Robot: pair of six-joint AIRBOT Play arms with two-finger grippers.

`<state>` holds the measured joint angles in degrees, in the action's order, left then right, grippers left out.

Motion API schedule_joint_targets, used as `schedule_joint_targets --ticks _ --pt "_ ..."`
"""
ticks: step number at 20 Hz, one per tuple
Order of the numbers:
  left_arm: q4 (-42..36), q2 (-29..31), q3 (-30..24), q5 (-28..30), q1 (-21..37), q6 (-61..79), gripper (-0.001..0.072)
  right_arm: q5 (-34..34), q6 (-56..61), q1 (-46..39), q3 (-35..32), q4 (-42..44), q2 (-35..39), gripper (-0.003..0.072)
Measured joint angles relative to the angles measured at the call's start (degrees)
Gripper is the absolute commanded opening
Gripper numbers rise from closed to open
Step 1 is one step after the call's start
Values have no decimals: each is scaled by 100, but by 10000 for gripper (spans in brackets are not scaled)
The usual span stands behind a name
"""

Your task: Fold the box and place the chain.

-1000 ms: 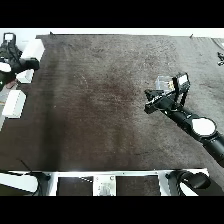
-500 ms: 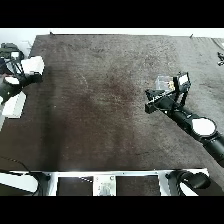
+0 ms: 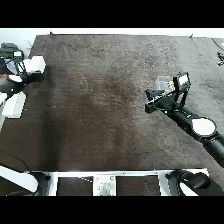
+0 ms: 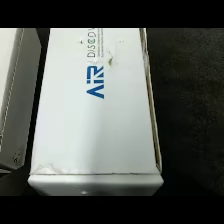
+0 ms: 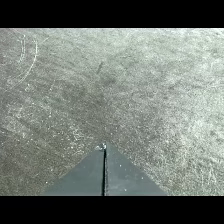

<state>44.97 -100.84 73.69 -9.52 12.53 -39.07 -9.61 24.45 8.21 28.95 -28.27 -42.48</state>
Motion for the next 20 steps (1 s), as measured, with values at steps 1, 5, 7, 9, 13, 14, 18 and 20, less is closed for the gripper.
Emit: schedule_joint_targets --ticks 1,5,7,9,13,14,18,20 --pt "-9 -87 33 9 0 0 7 0 0 0 0 0 0 -17" --pt "-15 -332 103 109 0 2 10 0 0 0 0 2 0 -18" --pt "-15 -382 116 125 0 50 11 0 0 0 -2 2 0 -18" --pt "-17 -409 122 131 0 118 11 0 0 0 -2 2 0 -18" --pt "-20 -433 136 127 -2 247 11 0 0 0 0 2 0 -18" --pt "-17 -442 155 120 -17 260 12 0 0 0 0 2 0 -18" --pt "-17 -457 319 116 -203 326 11 0 0 0 0 4 0 -18" --pt "-17 -485 356 133 -203 284 11 0 0 0 -2 4 0 -18"
